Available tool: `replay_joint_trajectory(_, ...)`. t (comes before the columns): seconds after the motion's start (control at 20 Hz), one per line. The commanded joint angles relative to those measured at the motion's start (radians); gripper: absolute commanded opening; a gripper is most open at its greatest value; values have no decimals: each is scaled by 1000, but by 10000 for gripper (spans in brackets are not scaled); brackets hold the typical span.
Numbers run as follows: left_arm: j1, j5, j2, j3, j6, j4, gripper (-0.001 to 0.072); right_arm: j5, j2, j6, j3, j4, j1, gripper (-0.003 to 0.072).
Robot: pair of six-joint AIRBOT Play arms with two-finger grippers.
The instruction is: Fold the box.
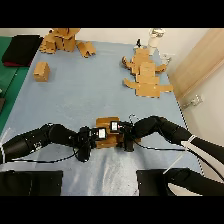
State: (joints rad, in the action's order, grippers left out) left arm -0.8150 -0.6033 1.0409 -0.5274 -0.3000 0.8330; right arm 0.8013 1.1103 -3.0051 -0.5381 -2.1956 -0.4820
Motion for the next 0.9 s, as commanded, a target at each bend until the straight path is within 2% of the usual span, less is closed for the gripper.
replay_joint_trajectory(0.0,32,-68,0,1,-19,5,12,1,0,0,-1,0,0,509)
replay_joint_trajectory(0.4,100,-68,0,1,4,73,14,1,0,0,-1,0,0,509)
replay_joint_trajectory(0.45,100,-56,0,1,7,72,118,1,0,1,-1,0,0,509)
replay_joint_trajectory(0.5,98,-47,0,1,21,64,390,1,0,0,-1,0,0,509)
replay_joint_trajectory(0.55,97,-33,0,0,24,57,438,1,0,0,-1,0,0,509)
replay_joint_trajectory(0.6,97,-30,0,-1,24,49,429,1,0,0,-1,0,0,509)
replay_joint_trajectory(0.65,97,-28,0,-2,29,37,319,1,0,0,-1,0,0,509)
replay_joint_trajectory(0.7,94,-26,0,-2,40,28,283,1,0,0,-1,0,0,509)
replay_joint_trajectory(0.85,92,4,6,-2,80,-34,283,1,0,0,-1,0,0,508)
